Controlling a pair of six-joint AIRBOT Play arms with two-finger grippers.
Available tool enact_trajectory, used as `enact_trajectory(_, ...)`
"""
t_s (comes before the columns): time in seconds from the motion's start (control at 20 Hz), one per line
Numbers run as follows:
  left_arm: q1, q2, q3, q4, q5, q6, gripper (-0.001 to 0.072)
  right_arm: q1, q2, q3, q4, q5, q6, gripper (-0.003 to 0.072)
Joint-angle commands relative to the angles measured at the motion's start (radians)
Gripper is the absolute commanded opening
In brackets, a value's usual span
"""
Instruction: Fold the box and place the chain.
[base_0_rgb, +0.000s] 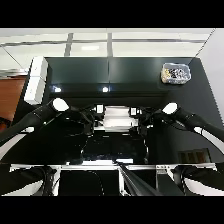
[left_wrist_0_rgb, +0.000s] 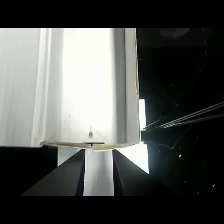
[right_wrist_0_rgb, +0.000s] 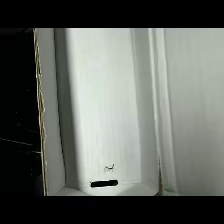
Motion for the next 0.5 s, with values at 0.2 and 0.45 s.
enact_trajectory(0.2, -0.055, -0.04, 0.001, -0.152, 0.072, -0.003, 0.0212, 0.001, 0.0, 0.0, 0.0, 0.0, 0.0, 0.0168)
enact_trajectory(0.45, -0.054, -0.04, 0.0, -0.154, 0.071, -0.009, 0.0441, 0.001, 0.0, 0.0, 0.0, 0.0, 0.001, 0.0168)
